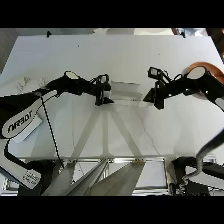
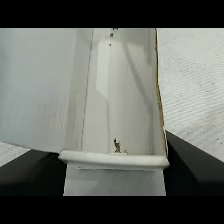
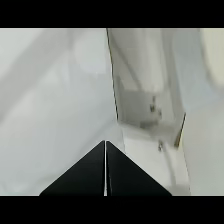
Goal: Fold the box and place the chain.
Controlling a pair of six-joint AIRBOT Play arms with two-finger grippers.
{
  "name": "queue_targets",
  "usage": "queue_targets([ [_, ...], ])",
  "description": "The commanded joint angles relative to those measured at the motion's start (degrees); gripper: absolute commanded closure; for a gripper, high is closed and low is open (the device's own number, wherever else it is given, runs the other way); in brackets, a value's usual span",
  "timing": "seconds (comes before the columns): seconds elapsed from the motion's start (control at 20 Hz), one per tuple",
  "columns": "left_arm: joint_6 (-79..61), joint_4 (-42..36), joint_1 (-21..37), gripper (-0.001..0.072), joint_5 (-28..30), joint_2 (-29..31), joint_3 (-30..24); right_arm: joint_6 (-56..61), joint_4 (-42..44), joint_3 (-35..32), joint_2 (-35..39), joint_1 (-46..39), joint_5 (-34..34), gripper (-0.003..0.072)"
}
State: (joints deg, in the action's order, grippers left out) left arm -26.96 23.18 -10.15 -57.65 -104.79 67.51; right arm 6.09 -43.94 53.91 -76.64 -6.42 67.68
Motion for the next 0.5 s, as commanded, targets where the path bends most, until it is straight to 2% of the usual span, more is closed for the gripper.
queue_targets([
  [0.0, 0.0, 0.0, 0.0, 0.069, 0.0, 0.0, 0.0, 4.6, 15.4, 0.1, 0.5, 0.2, -7.0, 0.0682],
  [0.2, 0.0, 0.0, 0.0, 0.069, 0.0, 0.0, 0.0, 4.6, 15.8, 0.1, -3.8, 5.6, -18.0, 0.0683],
  [0.35, 0.0, 0.0, 0.0, 0.069, 0.0, 0.0, 0.0, 4.6, 19.9, 0.1, -7.6, 10.5, -34.8, 0.0684],
  [0.45, 0.0, 0.0, 0.0, 0.069, 0.0, 0.0, 0.0, 4.6, 22.3, 0.1, -9.9, 11.4, -41.8, 0.0684],
])
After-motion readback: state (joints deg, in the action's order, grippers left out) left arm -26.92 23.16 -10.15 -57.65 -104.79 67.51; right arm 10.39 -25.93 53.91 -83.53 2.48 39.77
